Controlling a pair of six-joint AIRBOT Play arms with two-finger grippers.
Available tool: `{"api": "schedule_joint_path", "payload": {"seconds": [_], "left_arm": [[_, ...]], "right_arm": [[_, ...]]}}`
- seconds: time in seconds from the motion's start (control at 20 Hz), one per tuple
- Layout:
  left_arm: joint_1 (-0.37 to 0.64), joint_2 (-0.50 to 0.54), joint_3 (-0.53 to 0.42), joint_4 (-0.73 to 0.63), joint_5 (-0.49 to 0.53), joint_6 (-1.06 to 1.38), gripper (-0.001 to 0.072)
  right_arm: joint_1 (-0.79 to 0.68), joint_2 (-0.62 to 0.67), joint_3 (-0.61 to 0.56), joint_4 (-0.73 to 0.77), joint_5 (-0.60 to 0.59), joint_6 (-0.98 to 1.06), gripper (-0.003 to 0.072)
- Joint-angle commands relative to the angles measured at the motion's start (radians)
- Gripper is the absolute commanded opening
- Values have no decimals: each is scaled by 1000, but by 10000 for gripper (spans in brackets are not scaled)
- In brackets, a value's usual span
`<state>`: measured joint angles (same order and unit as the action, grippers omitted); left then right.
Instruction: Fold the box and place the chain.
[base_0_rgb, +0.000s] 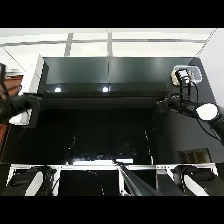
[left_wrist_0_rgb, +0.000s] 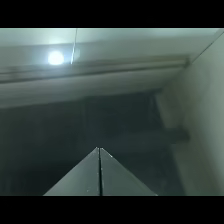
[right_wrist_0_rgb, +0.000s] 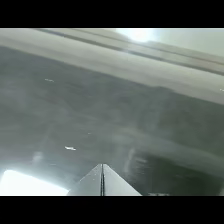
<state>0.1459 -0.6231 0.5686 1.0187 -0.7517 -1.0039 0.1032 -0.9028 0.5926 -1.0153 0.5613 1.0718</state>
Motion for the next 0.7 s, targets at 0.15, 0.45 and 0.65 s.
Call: {"api": "schedule_joint_path", "payload": {"seconds": [0.15, 0.45, 0.65], "left_arm": [[-44, 68, -94, 46, 42, 5, 29], [-44, 68, -94, 46, 42, 5, 28], [-44, 68, -94, 46, 42, 5, 29]], "right_arm": [[-24, -8, -32, -35, -69, 8, 26], [-24, -8, -32, -35, -69, 8, 26], [-24, -8, -32, -35, -69, 8, 26]]}}
